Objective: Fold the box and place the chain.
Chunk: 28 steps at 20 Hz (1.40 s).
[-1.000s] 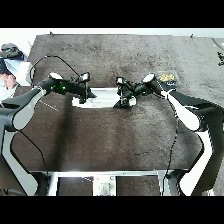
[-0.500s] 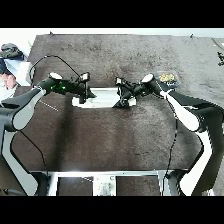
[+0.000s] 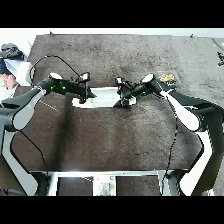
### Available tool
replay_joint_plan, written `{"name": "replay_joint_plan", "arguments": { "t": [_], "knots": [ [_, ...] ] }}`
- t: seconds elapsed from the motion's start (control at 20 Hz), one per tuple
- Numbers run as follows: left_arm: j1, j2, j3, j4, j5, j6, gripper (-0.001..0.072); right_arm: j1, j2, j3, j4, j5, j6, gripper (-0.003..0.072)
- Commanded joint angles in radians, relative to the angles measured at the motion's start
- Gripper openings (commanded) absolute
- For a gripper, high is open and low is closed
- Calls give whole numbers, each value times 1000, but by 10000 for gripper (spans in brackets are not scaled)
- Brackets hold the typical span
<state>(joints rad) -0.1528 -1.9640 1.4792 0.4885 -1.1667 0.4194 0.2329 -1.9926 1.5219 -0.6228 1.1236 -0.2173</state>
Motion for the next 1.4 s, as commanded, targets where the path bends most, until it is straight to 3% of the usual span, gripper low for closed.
{"name": "replay_joint_plan", "arguments": {
  "t": [0.0, 0.55, 0.65, 1.35],
  "knots": [
    [1, 0, 0, 1, -1, 0, 13, 7, 0, 1, -1, -2, 0, 586],
    [1, 0, 0, 1, -1, 0, 13, 6, -21, 1, 29, 2, 1, 603],
    [1, 0, 0, 1, -1, 0, 12, 6, -21, 1, 28, 2, 1, 538],
    [1, 0, 0, 1, -1, 0, 12, 5, -21, 1, -2, -6, -26, 545]
  ]
}}
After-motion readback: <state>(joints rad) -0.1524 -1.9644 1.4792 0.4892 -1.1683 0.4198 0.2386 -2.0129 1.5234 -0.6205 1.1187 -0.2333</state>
